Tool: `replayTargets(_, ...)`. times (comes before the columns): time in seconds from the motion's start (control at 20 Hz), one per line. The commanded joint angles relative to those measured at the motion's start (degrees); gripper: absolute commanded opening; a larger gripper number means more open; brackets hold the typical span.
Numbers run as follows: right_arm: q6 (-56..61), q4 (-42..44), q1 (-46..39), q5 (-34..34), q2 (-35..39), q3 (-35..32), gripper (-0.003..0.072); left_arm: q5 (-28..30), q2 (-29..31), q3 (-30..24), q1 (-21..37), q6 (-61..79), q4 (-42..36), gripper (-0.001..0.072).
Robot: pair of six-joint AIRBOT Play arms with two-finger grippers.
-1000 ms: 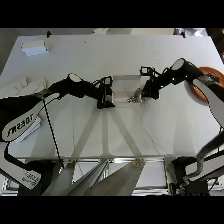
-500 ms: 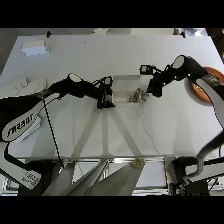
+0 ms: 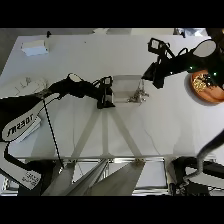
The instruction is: Fold the box and place the chain.
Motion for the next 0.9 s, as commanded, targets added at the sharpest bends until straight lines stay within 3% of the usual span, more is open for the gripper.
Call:
replayTargets(0.0,0.2,4.1,4.5,-0.5,1.1,0.0,0.0011,0.0,0.0,0.0,0.0,0.0,0.0,0.0281)
replayTargets(0.15,0.2,2.6,9.3,-2.6,-1.9,0.0,0.0011,0.0,0.0,0.0,0.0,0.0,0.0,0.0281)
replayTargets(0.4,11.3,-10.8,11.8,-5.6,-10.2,0.0,0.0012,-0.1,0.0,0.0,0.0,0.0,0.0,0.0281)
replayTargets(0.45,12.3,-11.3,11.8,-4.3,-11.3,0.0,0.0045,-0.1,0.0,0.0,0.0,0.0,0.0,0.0281)
replayTargets(0.5,12.1,-10.7,11.8,-2.9,-11.5,0.0,0.0135,-0.1,0.0,0.0,0.0,0.0,0.0,0.0281)
replayTargets(0.55,11.8,-9.5,11.8,-1.9,-10.9,0.1,0.0168,-0.1,0.0,0.0,0.0,0.0,0.0,0.0281)
replayTargets(0.85,10.3,-11.0,8.1,-0.6,-1.8,0.2,0.0168,-0.1,0.0,0.0,0.0,0.0,0.0,0.0281)
